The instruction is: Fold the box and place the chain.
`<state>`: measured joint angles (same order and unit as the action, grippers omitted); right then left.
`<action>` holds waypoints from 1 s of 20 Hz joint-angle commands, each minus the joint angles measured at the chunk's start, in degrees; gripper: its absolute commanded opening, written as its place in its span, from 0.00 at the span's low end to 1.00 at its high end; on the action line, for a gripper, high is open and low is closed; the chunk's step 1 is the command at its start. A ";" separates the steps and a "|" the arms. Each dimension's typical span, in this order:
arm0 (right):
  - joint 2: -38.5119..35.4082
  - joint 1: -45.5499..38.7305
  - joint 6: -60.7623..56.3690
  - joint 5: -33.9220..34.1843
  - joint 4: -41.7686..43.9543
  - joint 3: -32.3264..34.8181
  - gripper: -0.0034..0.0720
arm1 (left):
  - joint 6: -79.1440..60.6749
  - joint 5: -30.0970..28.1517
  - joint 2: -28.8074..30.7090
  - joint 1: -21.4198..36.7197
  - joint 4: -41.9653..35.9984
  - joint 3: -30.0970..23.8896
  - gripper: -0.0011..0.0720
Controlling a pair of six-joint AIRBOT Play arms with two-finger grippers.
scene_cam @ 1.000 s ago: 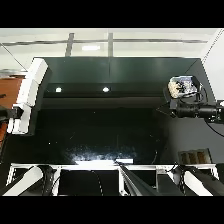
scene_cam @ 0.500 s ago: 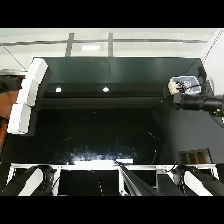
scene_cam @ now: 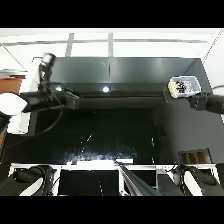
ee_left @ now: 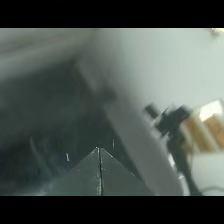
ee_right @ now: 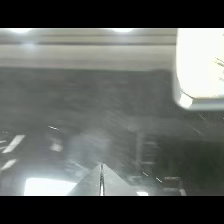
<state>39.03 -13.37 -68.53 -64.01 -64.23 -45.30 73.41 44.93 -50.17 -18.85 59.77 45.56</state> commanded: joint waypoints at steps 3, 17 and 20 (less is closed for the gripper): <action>-6.08 0.02 -2.86 7.26 -5.22 10.97 0.07 | 14.49 -4.35 1.44 -7.13 12.66 -4.48 0.05; -6.10 0.02 -2.89 7.30 -4.81 10.97 0.07 | 23.47 -2.47 9.77 -1.77 22.40 -4.48 0.05; -6.10 0.02 -2.89 7.30 -4.81 10.97 0.07 | 23.47 -2.45 9.77 -1.79 22.23 -4.48 0.05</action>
<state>32.97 -13.37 -71.37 -56.75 -69.04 -34.35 96.66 42.50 -40.49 -20.71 82.08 41.10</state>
